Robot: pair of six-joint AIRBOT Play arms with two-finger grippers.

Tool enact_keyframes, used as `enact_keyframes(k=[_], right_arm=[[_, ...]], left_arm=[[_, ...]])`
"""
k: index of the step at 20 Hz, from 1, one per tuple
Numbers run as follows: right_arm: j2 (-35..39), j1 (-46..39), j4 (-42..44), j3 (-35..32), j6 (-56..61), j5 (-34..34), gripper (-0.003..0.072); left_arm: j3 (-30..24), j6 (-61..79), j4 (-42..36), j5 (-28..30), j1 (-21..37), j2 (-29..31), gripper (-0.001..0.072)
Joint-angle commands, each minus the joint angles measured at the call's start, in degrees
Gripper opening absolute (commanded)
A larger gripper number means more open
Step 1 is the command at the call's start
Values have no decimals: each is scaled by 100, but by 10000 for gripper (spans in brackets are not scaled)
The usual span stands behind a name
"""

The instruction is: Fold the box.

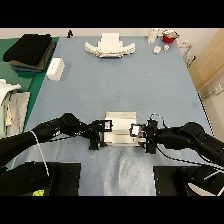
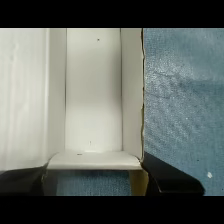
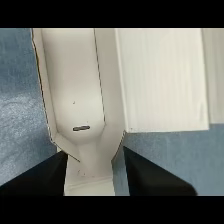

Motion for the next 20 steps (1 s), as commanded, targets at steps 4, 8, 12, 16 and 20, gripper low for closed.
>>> enact_keyframes(k=[4, 8, 12, 16, 20], right_arm=[[-72, 9, 892, 28, -525, 101, 259], [-125, 9, 1296, 26, -789, 221, 148], [-446, 11, 1563, 28, -1147, 514, 186], [-492, 13, 1606, 26, -1224, 533, 654], [-490, 11, 1596, 28, -1222, 501, 649]], left_arm=[[7, 2, 0, 2, 2, -2, 498], [7, 2, 0, 2, 2, -2, 498], [7, 2, 0, 0, 2, -2, 498], [7, 2, 0, 2, 2, -2, 498], [7, 2, 0, 0, 2, -2, 498]])
